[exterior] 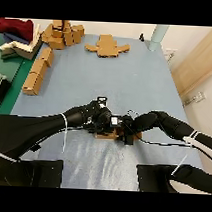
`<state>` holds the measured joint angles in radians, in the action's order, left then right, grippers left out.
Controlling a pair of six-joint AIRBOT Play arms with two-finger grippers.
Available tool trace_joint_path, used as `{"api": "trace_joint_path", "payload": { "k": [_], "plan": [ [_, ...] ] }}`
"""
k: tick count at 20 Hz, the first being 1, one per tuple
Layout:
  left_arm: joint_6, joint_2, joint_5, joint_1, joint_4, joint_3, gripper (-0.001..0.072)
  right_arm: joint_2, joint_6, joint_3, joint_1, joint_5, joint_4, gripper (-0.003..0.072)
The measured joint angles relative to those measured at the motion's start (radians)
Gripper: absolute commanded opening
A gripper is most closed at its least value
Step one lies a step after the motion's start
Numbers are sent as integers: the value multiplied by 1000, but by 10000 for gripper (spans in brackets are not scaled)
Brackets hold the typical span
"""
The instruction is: Fold the box.
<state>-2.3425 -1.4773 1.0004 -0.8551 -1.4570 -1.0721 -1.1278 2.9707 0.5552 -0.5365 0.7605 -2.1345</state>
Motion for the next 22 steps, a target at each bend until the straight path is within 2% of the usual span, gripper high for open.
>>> {"api": "trace_joint_path", "payload": {
  "k": [7,16,17,18,19,20,22],
  "plan": [
    [24,32,74,45,27,-28,660,0,-3,0,0,0,0,528],
    [296,100,216,284,252,-63,659,0,-3,0,0,0,0,528],
    [330,101,232,315,282,-64,600,0,-3,0,0,0,0,528],
    [367,103,251,346,315,-64,358,0,-3,0,0,0,0,528],
    [408,104,272,376,344,-65,50,0,-3,0,0,0,0,528],
    [452,105,286,402,360,-65,14,0,-3,0,0,0,0,528],
    [572,105,300,447,377,-66,12,0,-3,0,0,0,0,528]
  ]
}}
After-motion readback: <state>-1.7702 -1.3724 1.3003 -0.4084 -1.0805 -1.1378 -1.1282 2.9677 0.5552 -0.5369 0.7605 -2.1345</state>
